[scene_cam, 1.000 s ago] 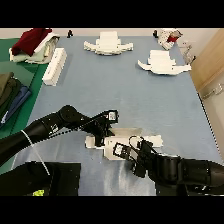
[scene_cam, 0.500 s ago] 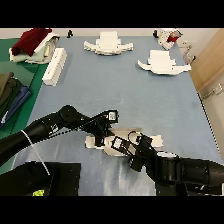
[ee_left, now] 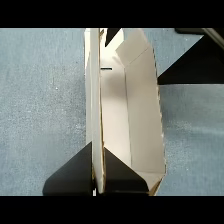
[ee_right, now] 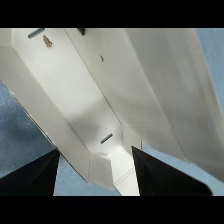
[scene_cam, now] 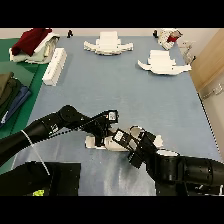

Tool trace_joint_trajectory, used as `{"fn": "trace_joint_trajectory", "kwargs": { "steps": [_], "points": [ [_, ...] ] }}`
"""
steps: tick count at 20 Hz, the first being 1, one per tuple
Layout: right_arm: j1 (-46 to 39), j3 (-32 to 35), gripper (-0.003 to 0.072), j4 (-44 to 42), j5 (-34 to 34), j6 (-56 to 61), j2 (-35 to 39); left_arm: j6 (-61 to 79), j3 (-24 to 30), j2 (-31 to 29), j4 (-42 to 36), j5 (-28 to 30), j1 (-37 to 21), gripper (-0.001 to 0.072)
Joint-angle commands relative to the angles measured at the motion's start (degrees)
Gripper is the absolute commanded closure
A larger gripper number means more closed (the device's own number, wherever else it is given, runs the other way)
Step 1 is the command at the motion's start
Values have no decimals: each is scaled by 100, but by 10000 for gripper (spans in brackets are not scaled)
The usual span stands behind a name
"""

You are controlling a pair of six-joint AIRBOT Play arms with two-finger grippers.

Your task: Fold the box.

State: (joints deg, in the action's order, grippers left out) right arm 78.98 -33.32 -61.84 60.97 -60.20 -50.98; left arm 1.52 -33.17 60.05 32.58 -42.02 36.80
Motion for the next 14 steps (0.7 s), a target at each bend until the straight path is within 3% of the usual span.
{"fn": "trace_joint_trajectory", "kwargs": {
  "steps": [1, 2, 10, 14],
  "points": [
    [4, -197, 17, -131, 378, 48, -2, 2, 0, 0, 0, -2, 0, 698],
    [4, -221, -31, -164, 428, 81, -2, 2, 0, 0, 0, -2, 2, 698],
    [-98, -177, -33, -118, 605, 321, -2, 2, 0, 0, 0, -2, 0, 698],
    [-675, 31, -33, -518, 26, -800, 116, 2, 0, 0, 0, -2, 2, 698]
  ]
}}
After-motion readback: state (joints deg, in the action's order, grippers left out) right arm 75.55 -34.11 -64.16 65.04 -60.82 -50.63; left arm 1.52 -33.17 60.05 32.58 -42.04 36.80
